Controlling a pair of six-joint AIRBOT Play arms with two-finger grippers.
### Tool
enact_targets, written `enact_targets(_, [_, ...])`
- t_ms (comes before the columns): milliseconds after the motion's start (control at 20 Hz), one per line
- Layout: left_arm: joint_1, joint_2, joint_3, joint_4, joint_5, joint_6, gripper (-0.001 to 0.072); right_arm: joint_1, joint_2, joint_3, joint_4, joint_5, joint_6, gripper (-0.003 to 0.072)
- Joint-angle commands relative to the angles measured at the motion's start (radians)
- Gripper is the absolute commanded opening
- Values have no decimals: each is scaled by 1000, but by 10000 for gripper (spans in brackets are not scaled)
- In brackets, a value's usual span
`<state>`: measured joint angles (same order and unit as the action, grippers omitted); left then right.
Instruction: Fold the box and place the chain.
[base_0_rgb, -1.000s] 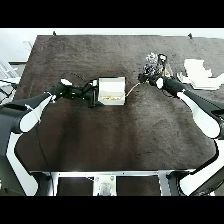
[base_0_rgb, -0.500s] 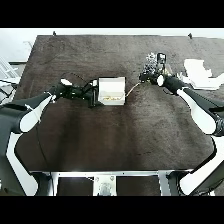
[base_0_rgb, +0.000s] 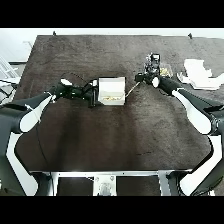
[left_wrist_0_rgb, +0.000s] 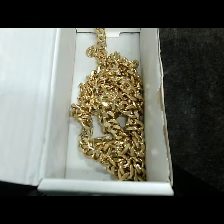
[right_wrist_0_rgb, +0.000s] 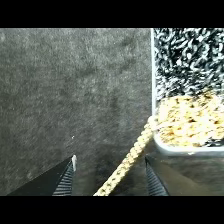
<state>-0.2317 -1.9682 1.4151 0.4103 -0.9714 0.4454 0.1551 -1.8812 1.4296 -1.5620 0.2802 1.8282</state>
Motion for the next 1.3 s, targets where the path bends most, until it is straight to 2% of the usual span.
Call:
enact_targets(0, [0, 1, 0, 0, 0, 0, 290, 6, -8, 2, -3, -2, -16, 528])
enact_targets(150, [0, 0, 0, 0, -8, 0, 290, 6, -8, 2, -2, 11, -13, 517])
enact_targets(300, [0, 0, 0, 0, -10, 0, 290, 10, -8, 8, 6, 68, -3, 464])
enact_targets(700, [0, 1, 0, 0, -10, 0, 290, 15, -7, 15, 5, 124, -4, 433])
enact_targets(800, [0, 0, 0, 0, -10, 0, 290, 15, -8, 14, 13, 183, -4, 295])
enact_targets(950, [0, 0, 0, 0, -10, 0, 290, 25, -12, 14, 43, 214, -3, 293])
enact_targets(1050, [0, 1, 0, 0, -10, 0, 290, 33, -12, 14, 43, 211, 3, 350])
enact_targets(1250, [0, 0, 0, 0, -10, 0, 290, 33, -12, 14, 43, 215, 31, 352])
